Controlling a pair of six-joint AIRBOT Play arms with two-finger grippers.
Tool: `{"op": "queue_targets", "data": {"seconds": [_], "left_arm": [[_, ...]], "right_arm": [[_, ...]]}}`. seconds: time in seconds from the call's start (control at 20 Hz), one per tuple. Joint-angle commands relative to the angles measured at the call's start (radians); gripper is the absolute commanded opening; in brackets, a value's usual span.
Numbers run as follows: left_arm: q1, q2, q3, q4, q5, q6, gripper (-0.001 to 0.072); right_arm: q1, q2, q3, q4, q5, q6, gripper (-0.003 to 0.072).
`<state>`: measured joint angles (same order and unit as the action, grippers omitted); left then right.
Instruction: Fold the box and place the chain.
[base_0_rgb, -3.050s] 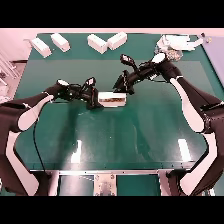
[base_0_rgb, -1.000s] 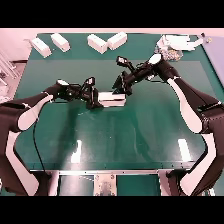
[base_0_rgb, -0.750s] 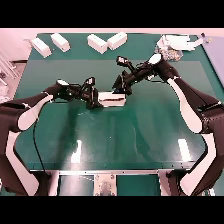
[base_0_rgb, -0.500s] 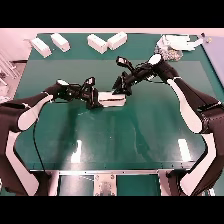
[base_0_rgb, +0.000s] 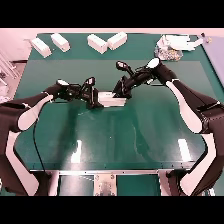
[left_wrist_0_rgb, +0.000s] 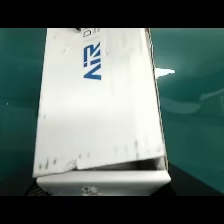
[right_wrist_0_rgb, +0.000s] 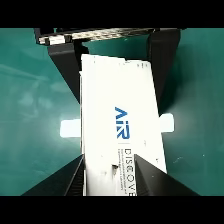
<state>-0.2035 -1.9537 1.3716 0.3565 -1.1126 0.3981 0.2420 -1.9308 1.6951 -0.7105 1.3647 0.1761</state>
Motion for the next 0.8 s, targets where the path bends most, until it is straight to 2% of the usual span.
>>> {"op": "queue_targets", "data": {"seconds": [0.0, 0.05, 0.1, 0.3, 0.5, 0.6, 0.75], "left_arm": [[0.0, 0.001, 0.001, -0.001, 0.002, -0.001, 0.0534], [0.0, 0.0, 0.001, -0.001, 0.002, -0.001, 0.0534], [0.0, 0.0, 0.0, -0.001, 0.002, -0.001, 0.0533], [0.0, 0.001, 0.001, -0.001, 0.002, -0.001, 0.0534], [0.0, 0.0, 0.001, -0.001, 0.002, -0.001, 0.0533], [0.0, 0.0, 0.001, -0.001, 0.002, -0.001, 0.0534], [0.0, 0.001, 0.001, -0.001, 0.002, -0.001, 0.0533]], "right_arm": [[0.0, -0.001, -0.044, 0.019, 0.016, -0.011, 0.0348], [-0.001, -0.001, -0.06, 0.032, 0.016, -0.032, 0.0351], [-0.003, -0.001, -0.077, 0.045, 0.015, -0.054, 0.0391], [-0.022, -0.001, -0.119, 0.145, 0.016, -0.124, 0.0386], [-0.046, -0.001, -0.134, 0.242, 0.017, -0.163, 0.027], [-0.059, -0.001, -0.134, 0.31, 0.037, -0.189, 0.0185], [-0.058, -0.001, -0.135, 0.314, 0.057, -0.188, 0.0057]]}}
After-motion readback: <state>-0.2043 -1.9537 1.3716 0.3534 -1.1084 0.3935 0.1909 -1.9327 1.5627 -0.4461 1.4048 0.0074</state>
